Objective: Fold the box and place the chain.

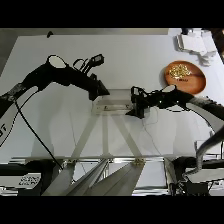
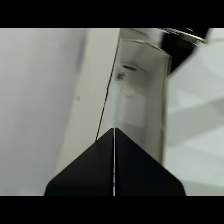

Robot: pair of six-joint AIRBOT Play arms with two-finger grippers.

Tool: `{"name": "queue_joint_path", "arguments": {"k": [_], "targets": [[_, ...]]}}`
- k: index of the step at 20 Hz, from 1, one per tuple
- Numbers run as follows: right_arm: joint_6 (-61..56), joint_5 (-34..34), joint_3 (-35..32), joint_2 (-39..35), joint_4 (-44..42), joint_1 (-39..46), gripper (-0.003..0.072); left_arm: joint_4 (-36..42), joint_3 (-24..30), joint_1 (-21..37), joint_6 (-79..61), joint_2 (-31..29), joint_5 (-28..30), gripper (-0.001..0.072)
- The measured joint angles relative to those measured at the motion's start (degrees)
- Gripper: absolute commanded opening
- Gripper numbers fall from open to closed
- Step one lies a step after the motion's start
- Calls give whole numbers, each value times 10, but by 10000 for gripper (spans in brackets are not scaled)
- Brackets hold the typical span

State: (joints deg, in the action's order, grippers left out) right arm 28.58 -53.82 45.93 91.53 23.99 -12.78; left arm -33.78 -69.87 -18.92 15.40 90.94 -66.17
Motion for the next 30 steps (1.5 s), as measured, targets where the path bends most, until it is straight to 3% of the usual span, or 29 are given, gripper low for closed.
{"name": "queue_joint_path", "arguments": {"k": [6,10,13,20,26,30], "targets": [[0,0,0,0,0,0,543,3,0,-2,26,45,86,9],[0,0,0,0,0,0,543,3,0,-2,28,71,80,9],[0,0,0,0,0,0,543,-17,0,7,30,59,45,10],[0,0,0,0,0,0,543,-176,0,14,32,7,-101,8],[0,0,0,0,0,0,543,-334,0,-12,106,1,-77,7],[0,0,0,0,0,0,543,-382,6,-26,133,0,-51,7]]}}
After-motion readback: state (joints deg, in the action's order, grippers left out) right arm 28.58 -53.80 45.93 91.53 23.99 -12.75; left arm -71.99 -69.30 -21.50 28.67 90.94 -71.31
